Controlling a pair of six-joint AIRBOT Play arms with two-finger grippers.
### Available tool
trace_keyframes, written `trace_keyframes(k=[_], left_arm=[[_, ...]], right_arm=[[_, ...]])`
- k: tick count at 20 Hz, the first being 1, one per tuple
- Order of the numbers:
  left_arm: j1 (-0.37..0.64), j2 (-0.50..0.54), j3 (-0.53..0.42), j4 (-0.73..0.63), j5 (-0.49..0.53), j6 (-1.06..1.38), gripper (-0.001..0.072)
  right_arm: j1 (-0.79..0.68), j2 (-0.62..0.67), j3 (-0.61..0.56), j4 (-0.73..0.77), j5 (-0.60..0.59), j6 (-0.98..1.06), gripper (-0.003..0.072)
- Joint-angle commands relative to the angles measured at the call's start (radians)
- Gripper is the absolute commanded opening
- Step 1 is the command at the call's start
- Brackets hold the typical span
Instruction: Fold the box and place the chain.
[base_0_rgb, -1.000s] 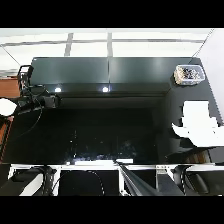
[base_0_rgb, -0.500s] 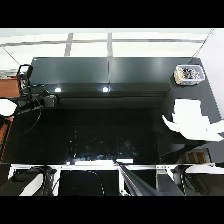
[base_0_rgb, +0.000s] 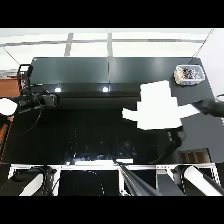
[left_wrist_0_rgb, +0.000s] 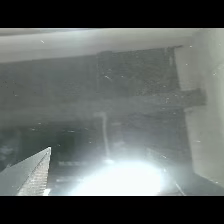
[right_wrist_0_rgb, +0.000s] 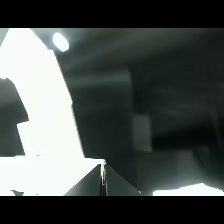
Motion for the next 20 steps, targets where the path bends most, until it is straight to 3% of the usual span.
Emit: trace_keyframes(k=[1,5,8,10,13,18,20], left_arm=[[-0.023,-0.042,0.001,-0.071,-0.015,0.006,0.0707],[-0.12,-0.159,0.006,-0.223,-0.032,0.053,0.0707],[-0.147,-0.257,0.033,-0.412,-0.069,0.09,0.0708],[-0.135,-0.328,0.063,-0.597,-0.189,0.264,0.0707],[-0.11,-0.474,0.105,-0.834,-0.376,0.449,0.0707],[-0.189,-0.72,0.265,-0.843,-0.392,0.45,0.0707],[-0.209,-0.796,0.338,-0.858,-0.461,0.49,0.0707]], right_arm=[[0.246,0.197,-0.287,0.351,-0.25,-0.142,0.0009],[0.561,0.196,-0.357,0.402,-0.347,-0.17,0.0009],[0.735,0.196,-0.357,0.406,-0.536,-0.152,0.0009],[0.793,0.196,-0.357,0.407,-0.645,-0.123,0.0009],[0.822,0.196,-0.357,0.407,-0.64,-0.12,0.0009],[0.841,0.196,-0.357,0.407,-0.621,-0.12,0.001],[0.84,0.196,-0.357,0.407,-0.621,-0.119,0.0009]])
